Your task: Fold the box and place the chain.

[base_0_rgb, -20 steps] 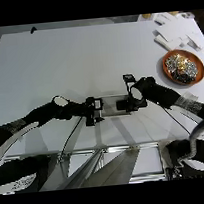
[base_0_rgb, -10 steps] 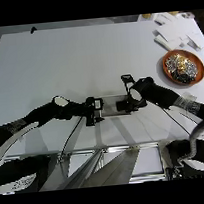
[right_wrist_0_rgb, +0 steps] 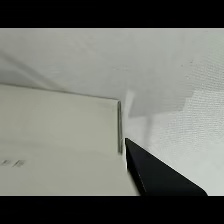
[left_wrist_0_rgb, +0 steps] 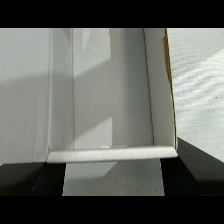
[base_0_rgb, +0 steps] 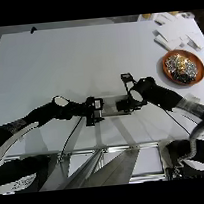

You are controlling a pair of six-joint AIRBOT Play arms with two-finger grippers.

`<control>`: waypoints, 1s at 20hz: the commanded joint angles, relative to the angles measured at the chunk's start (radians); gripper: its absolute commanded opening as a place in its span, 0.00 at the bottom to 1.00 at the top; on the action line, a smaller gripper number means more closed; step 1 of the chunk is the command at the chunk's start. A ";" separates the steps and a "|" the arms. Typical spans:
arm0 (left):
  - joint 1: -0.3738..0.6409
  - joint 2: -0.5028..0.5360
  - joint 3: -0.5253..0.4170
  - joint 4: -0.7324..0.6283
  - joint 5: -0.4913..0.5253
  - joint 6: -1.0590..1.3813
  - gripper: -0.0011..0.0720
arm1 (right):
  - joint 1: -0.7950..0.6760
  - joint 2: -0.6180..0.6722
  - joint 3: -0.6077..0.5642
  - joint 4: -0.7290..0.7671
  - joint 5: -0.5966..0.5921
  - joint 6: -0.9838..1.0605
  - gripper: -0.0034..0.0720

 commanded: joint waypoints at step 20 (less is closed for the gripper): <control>0.001 0.000 0.000 0.000 -0.002 -0.001 0.11 | -0.976 0.056 0.352 -0.101 0.104 -0.571 0.43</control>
